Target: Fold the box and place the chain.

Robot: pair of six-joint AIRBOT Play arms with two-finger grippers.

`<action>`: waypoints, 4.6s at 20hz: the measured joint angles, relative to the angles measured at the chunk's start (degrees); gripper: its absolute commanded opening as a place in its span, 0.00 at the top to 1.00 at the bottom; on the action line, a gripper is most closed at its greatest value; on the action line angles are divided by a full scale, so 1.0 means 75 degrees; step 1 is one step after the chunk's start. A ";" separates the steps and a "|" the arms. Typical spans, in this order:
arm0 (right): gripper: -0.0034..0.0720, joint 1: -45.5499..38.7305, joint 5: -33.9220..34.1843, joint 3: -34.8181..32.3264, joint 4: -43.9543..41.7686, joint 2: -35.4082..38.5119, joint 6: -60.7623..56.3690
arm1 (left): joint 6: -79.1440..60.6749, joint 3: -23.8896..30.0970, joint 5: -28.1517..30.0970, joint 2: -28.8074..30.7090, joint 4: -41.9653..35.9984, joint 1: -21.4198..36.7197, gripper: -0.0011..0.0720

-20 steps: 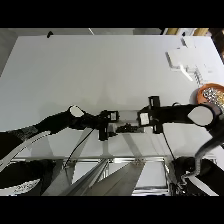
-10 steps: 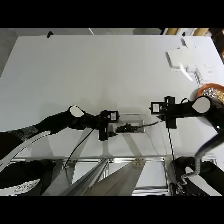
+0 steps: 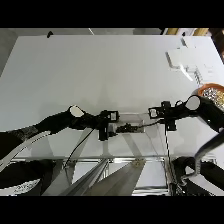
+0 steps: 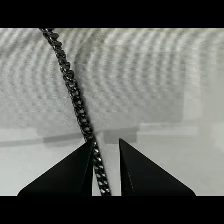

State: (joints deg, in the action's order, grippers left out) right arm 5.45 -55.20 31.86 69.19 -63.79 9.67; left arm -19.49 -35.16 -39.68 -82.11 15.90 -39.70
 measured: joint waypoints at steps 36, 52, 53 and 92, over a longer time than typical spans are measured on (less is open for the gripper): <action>0.92 0.3803 0.0726 -0.0017 -0.3194 0.1979 -0.0807 | 0.0000 0.0000 0.0000 0.0003 -0.0003 0.0000 0.51; 0.78 0.0874 -0.0525 0.0475 -0.0198 0.1848 -0.1105 | 0.0000 0.0000 0.0000 0.0000 -0.0003 0.0000 0.51; 0.78 0.0618 -0.0498 0.0370 -0.0052 0.1719 -0.1105 | 0.0000 0.0003 0.0000 0.0003 -0.0003 0.0000 0.51; 0.94 0.2460 -0.0414 0.0026 -0.3077 0.2699 -0.0845 | 0.0003 0.0000 -0.0003 0.0003 0.0000 0.0000 0.51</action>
State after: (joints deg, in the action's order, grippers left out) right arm 23.90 -58.30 32.05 46.11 -43.55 3.33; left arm -19.46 -35.16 -39.70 -82.08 15.90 -39.70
